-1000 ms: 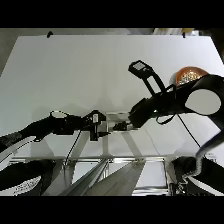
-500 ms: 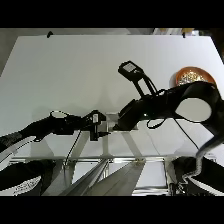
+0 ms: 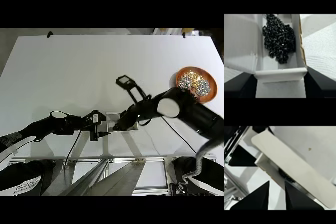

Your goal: Fold the box and place the chain.

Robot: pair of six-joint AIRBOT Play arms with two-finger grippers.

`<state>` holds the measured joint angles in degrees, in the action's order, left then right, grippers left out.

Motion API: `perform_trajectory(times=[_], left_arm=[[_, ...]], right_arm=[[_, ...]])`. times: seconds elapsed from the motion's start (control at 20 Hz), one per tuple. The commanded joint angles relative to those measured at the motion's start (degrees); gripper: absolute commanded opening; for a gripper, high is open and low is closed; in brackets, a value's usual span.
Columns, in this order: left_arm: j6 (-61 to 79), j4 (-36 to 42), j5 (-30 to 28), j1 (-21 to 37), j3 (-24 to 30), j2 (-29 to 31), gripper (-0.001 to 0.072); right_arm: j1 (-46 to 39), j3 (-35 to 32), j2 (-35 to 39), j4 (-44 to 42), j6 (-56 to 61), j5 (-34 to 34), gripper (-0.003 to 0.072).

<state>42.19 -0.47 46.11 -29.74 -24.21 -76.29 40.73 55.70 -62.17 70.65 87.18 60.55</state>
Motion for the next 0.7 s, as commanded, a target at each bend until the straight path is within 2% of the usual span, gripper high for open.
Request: perform_trajectory(times=[0.0, 0.1, 0.15, 0.2, 0.3, 0.4, 0.45, 0.55, 0.6, 0.65], left_arm=[[0.00, 0.00, -0.02, 0.00, 0.02, 0.04, 0.0203], [0.00, 0.00, 0.00, 0.00, 0.02, 0.04, 0.0203], [0.00, 0.00, -0.02, 0.02, 0.02, 0.04, 0.0203], [0.00, 0.00, -0.04, 0.02, 0.02, 0.04, 0.0203], [0.00, 0.00, -0.04, 0.00, 0.02, 0.04, 0.0203], [0.00, 0.00, -0.02, 0.00, 0.02, 0.04, 0.0203], [0.00, 0.00, -0.02, 0.00, 0.02, 0.04, 0.0203], [0.00, 0.00, -0.02, 0.00, 0.02, 0.04, 0.0203], [0.00, 0.00, 0.00, 0.00, 0.02, 0.04, 0.0203], [0.00, 0.00, -0.02, 0.00, 0.02, 0.04, 0.0203]], right_arm=[[-6.97, 7.08, 0.11, 0.24, -2.47, 6.54, 0.0228], [-13.92, 9.79, 0.15, 2.97, -2.36, 7.23, 0.0203], [-17.55, 9.75, -0.24, 5.86, -2.03, 7.48, 0.0132], [-20.55, 9.57, -1.01, 9.16, -1.68, 8.33, 0.0093], [-26.01, 7.80, -2.86, 15.47, -1.57, 8.94, 0.0078], [-30.53, 5.33, -5.55, 17.55, -1.46, 8.94, 0.0086], [-32.39, 4.07, -7.32, 17.46, -1.44, 8.83, 0.0121], [-34.23, 1.42, -10.51, 17.38, -1.44, 7.32, 0.0335], [-34.42, 0.33, -12.35, 17.40, -1.49, 6.69, 0.0367], [-34.42, -0.39, -14.05, 17.18, -1.49, 5.57, 0.0367]])
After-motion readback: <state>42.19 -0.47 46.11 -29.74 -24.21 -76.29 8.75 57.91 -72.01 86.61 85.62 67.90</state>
